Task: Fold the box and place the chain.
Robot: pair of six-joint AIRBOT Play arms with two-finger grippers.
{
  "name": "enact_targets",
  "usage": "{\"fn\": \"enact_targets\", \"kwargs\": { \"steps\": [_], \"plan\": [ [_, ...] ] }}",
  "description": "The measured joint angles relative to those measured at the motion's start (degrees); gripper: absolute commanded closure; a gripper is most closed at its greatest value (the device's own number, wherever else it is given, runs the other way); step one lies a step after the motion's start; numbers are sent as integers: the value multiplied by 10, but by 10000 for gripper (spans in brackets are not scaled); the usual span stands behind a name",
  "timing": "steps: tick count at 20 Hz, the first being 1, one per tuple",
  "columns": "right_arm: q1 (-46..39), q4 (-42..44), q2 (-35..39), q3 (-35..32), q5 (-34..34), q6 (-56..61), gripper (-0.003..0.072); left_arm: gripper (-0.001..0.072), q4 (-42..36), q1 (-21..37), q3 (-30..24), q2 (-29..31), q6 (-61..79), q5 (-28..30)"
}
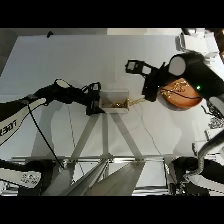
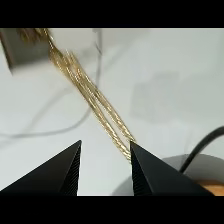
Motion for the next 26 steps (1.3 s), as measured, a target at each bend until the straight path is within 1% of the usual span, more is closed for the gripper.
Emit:
{"fn": "enact_targets", "kwargs": {
  "steps": [1, 2, 5, 7, 11, 18, 20, 21, 23, 26],
  "plan": [
    [-16, 11, -8, 0, 4, -38, 289, 523, 0, 0, 0, 0, 0, 0],
    [-27, 19, -18, 0, 6, -70, 281, 523, 0, 0, 0, 0, 0, 0],
    [-49, 35, -61, 0, 8, -156, 281, 523, 0, 0, 0, 0, 0, 0],
    [-54, 41, -89, 0, -4, -193, 281, 523, 0, 0, 0, 0, 0, 0],
    [-52, 49, -131, -6, -36, -231, 281, 523, 0, 0, 0, 0, 0, 0],
    [-40, 64, -151, -43, -89, -273, 277, 523, 0, 0, 0, 0, 0, 0],
    [-38, 64, -156, -54, -99, -277, 287, 523, 0, 0, 0, 0, 0, 0],
    [-37, 63, -159, -59, -104, -277, 343, 523, 0, 0, 0, 0, 0, 0],
    [-36, 63, -162, -65, -111, -279, 677, 523, 0, 0, 0, 0, 0, 0],
    [-35, 62, -163, -70, -117, -263, 678, 523, 0, 0, 0, 0, 0, 0]
  ]
}}
